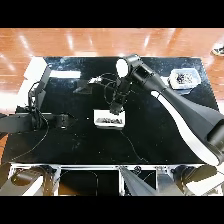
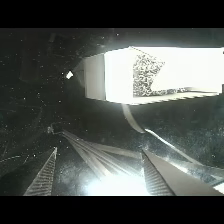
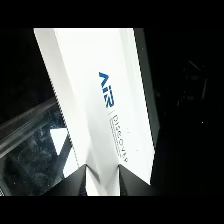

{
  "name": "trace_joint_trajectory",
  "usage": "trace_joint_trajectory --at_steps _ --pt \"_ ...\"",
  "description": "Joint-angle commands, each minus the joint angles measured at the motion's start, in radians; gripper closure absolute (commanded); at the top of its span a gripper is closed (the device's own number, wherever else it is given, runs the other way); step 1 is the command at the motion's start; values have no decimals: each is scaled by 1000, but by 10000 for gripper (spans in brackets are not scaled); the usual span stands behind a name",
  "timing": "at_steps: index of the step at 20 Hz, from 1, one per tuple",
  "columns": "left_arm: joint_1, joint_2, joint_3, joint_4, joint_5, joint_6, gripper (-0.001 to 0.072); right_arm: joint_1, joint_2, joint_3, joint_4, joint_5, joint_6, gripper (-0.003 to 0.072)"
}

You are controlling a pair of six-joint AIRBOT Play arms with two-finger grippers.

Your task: Fold the box and place the chain.

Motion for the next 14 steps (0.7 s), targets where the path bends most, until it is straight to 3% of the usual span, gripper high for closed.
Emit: trace_joint_trajectory --at_steps 1,14 --pt "-3 0 0 0 -2 0 74 0 -1 0 3 -7 -2 446" --pt "-3 0 0 3 -2 0 74 35 -20 0 19 6 6 448"
